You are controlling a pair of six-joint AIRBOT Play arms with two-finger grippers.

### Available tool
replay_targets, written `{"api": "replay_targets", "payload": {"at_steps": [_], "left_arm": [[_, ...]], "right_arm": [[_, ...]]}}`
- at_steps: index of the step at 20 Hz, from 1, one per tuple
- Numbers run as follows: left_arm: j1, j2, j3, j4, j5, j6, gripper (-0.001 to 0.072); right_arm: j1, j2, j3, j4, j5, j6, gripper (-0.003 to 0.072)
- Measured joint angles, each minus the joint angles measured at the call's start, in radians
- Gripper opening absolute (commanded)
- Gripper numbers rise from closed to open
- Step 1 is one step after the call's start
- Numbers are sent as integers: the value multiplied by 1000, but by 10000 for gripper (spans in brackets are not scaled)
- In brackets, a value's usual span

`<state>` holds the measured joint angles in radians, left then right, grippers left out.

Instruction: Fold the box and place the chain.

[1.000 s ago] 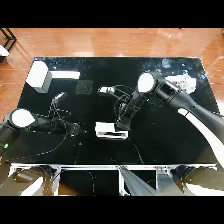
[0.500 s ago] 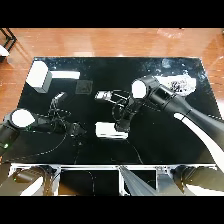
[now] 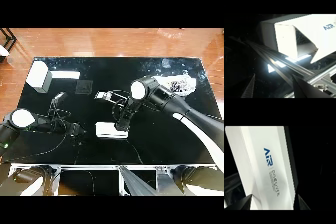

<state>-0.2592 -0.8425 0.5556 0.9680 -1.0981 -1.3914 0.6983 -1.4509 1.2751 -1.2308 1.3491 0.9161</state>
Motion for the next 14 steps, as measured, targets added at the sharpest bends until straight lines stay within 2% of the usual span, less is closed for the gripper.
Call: {"api": "replay_targets", "payload": {"at_steps": [2, 4, 6, 7, 8, 10, 11, 14], "left_arm": [[0, 0, 0, 0, 1, 0, 568], [0, 0, 0, 0, 3, 0, 568], [0, 0, 0, 0, 3, 0, 568], [0, 0, 0, 0, 3, 0, 568], [0, 0, 0, 0, 3, 0, 568], [0, 0, 0, 0, 3, 0, 568], [0, 0, 0, 0, 3, 0, 568], [0, 0, 0, 0, 3, 0, 568]], "right_arm": [[3, -4, 0, -2, -11, 0, 700], [9, -7, 0, -3, -20, 0, 460], [14, -7, 0, -3, -25, 1, 457], [16, -8, 0, -3, -28, 1, 352], [18, -8, 0, -3, -28, 1, 312], [22, -8, 0, -5, -29, 0, 292], [23, -8, 0, -5, -29, 0, 222], [27, -8, 0, -5, -31, 0, 210]]}}
